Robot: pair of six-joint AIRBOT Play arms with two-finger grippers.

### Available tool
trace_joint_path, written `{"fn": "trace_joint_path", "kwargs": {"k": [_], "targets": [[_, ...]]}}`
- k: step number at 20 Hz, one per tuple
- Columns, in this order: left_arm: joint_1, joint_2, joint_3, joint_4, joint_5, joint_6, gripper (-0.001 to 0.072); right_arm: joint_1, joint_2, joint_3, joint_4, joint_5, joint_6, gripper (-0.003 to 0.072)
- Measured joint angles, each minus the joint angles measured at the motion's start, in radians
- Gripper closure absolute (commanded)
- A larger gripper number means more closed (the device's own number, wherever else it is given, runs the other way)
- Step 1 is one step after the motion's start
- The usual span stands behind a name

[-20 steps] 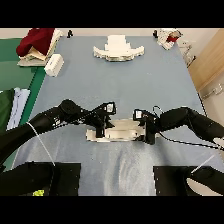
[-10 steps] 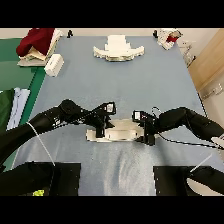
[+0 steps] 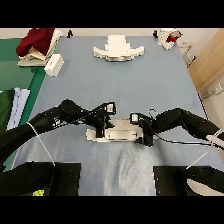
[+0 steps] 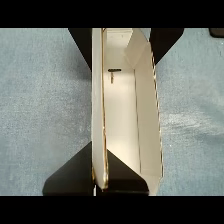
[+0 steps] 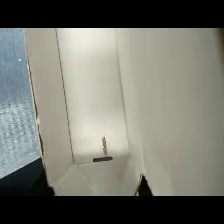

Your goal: Fold the box.

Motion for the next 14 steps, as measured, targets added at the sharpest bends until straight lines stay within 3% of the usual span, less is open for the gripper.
{"fn": "trace_joint_path", "kwargs": {"k": [14], "targets": [[0.000, 0.000, 0.000, 0.000, 0.001, 0.000, 0.0695, 0.000, 0.032, -0.029, -0.016, 0.045, 0.001, 0.0011]]}}
